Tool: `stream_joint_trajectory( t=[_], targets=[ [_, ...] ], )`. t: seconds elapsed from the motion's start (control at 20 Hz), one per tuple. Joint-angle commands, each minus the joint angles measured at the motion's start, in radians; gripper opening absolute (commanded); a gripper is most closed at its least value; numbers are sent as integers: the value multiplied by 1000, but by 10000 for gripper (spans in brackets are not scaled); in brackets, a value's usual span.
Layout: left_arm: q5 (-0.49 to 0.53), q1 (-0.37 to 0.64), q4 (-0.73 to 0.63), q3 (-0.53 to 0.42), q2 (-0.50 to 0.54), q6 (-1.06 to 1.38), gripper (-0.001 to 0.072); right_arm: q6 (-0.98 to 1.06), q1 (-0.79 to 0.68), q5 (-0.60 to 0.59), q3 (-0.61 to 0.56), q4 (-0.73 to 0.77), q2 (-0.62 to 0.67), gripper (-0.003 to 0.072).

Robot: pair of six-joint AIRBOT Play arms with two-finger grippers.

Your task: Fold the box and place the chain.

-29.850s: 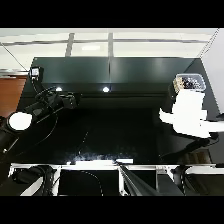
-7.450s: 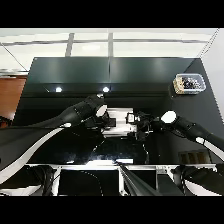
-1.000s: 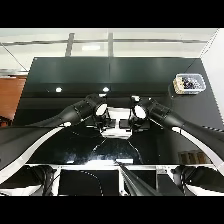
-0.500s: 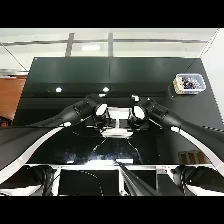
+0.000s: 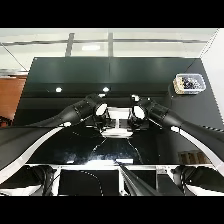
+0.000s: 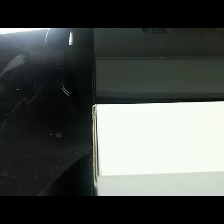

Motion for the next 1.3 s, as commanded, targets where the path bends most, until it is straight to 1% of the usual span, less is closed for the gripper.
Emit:
stream_joint_trajectory(
  t=[0.0,0.05,0.1,0.15,0.2,0.3,0.45,0.6,0.65,0.7,0.75,0.85,0.9,0.95,1.0,1.05,1.1,1.2,1.25],
  targets=[
    [0,0,3,0,0,2,30,-3,0,0,1,3,-1,12],
    [0,0,3,0,0,2,30,-3,0,-1,1,3,-1,14],
    [0,0,3,0,0,2,30,-3,0,-1,1,3,0,41],
    [0,0,3,0,0,2,30,-3,0,2,1,3,0,264],
    [0,0,3,0,0,2,30,-6,0,15,3,0,0,348],
    [0,0,3,0,0,2,30,-78,-1,40,8,-9,13,355],
    [0,0,3,0,0,2,30,-142,-2,72,8,-36,83,355],
    [0,1,3,0,0,2,30,-211,-3,100,8,-40,223,355],
    [0,1,3,0,0,2,30,-219,-3,122,8,-70,283,354],
    [0,0,3,0,0,2,30,-226,-3,147,8,-122,342,354],
    [0,1,3,0,0,2,30,-227,-4,175,8,-212,406,355],
    [0,1,3,0,0,2,30,-226,-36,218,5,-454,504,355],
    [1,1,3,0,0,2,30,-225,-79,224,0,-571,529,354],
    [1,1,3,0,0,2,30,-225,-148,208,-12,-675,536,354],
    [1,1,3,0,0,2,30,-225,-229,161,-32,-736,534,354],
    [1,1,3,0,0,2,30,-226,-330,56,-68,-758,534,354],
    [2,1,3,0,0,2,30,-225,-439,-82,-108,-754,531,353],
    [2,1,3,0,0,2,30,-192,-634,-325,-151,-717,485,353],
    [2,1,3,0,0,2,30,-128,-711,-381,-139,-686,435,353]
  ],
)
